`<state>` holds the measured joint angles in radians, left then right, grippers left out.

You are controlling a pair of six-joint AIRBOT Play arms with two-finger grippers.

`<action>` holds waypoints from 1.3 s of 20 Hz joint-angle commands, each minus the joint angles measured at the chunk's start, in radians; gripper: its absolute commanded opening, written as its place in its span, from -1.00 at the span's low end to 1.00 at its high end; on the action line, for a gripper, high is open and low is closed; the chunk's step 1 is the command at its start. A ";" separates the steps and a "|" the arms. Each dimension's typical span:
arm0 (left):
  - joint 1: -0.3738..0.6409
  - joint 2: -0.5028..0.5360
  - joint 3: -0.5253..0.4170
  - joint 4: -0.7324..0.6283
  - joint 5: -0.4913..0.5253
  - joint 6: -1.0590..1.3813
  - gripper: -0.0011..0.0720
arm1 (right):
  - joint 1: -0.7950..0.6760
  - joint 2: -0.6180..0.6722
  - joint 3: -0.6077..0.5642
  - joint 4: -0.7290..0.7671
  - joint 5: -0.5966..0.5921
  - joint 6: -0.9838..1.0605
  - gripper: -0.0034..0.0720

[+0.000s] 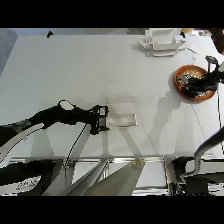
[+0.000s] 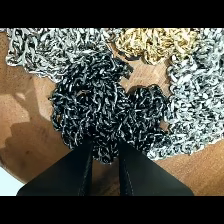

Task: Fold the box and place the chain.

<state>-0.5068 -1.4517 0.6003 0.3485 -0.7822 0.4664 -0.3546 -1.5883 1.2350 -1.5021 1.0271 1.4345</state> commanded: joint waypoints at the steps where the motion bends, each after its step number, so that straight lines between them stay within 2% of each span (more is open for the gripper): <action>1: 0.000 0.001 0.000 0.000 0.000 0.000 -0.23 | -0.001 -0.003 0.001 0.006 -0.004 -0.004 -0.51; 2: 0.000 0.001 0.000 0.000 0.000 0.000 -0.23 | -0.001 -0.006 0.001 0.005 0.001 -0.004 -0.52; 4: 0.000 0.001 0.000 0.000 0.000 0.000 -0.23 | -0.001 -0.007 0.001 -0.001 0.005 -0.005 -0.86; 9: 0.000 0.001 0.000 0.000 0.000 0.000 -0.23 | -0.001 -0.004 0.001 -0.005 0.031 -0.043 -0.86; 12: 0.000 0.001 0.000 0.000 0.000 0.000 -0.23 | -0.001 0.045 0.001 -0.041 0.061 -0.053 -0.87; 15: 0.000 0.001 0.000 0.000 0.000 0.000 -0.23 | -0.001 0.171 0.001 -0.042 0.064 -0.065 -0.87; 19: 0.000 0.001 0.000 0.000 0.000 0.000 -0.23 | 0.000 0.408 0.001 0.107 0.075 -0.120 -0.87; 23: 0.000 0.001 0.000 0.000 0.000 0.000 -0.23 | 0.015 0.602 0.001 0.312 0.163 -0.176 -0.87; 26: 0.000 0.001 0.000 0.000 0.000 0.000 -0.23 | 0.078 0.703 0.001 0.382 0.255 -0.184 -0.87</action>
